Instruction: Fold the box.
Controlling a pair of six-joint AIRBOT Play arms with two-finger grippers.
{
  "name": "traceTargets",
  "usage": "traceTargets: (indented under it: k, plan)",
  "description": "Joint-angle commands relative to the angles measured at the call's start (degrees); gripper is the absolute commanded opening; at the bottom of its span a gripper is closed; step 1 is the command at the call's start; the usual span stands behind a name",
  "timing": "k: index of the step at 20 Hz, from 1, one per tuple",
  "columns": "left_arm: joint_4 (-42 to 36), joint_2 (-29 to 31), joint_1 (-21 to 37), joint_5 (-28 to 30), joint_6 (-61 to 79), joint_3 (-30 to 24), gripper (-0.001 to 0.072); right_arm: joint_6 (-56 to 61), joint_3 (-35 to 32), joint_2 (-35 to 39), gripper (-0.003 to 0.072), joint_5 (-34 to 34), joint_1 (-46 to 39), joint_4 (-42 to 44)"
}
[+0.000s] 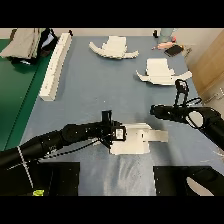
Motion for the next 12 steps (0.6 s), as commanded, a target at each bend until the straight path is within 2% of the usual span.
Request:
traceTargets:
  k: [1, 12]
  plan:
    - [-0.22, -1.18, 2.29, -5.77, 0.83, 0.26, 0.0013, 0.0, 0.04, 0.04, 0.0, -1.07, 0.02, 0.02]
    - [-5.16, -1.66, 2.21, -5.42, 0.24, -4.59, 0.0012, 0.0, 0.04, 0.04, 0.0, -1.09, 0.02, 0.87]
